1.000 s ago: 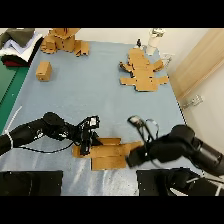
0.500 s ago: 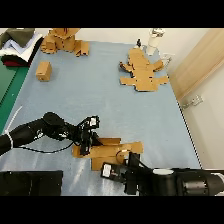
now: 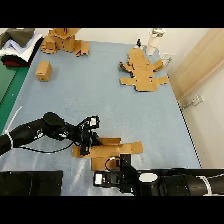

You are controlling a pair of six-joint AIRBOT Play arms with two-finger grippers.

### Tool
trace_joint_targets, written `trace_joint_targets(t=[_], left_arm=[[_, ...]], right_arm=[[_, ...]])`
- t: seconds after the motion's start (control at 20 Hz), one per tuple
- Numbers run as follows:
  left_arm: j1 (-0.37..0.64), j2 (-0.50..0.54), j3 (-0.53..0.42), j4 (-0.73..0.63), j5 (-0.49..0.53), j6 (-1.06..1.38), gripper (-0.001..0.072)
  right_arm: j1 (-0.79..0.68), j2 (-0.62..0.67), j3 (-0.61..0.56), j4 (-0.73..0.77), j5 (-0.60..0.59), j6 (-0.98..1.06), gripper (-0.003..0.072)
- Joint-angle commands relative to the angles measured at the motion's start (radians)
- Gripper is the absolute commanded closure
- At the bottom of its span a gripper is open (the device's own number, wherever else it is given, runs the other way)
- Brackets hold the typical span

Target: Fold the box.

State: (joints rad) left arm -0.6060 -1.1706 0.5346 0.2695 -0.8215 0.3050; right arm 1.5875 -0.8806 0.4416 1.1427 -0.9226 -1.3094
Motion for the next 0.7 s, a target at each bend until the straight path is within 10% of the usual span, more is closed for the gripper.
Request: trace_joint_targets(t=[0.0,0.65], left_arm=[[0.001,0.001,0.0,0.0,0.0,0.0,0.0693],[0.001,0.001,0.0,0.0,0.0,0.0,0.0693]], right_arm=[[0.001,-0.013,-0.008,0.006,0.01,0.0,0.0302],[0.001,-0.045,-0.011,-0.114,0.028,0.049,0.0306]])
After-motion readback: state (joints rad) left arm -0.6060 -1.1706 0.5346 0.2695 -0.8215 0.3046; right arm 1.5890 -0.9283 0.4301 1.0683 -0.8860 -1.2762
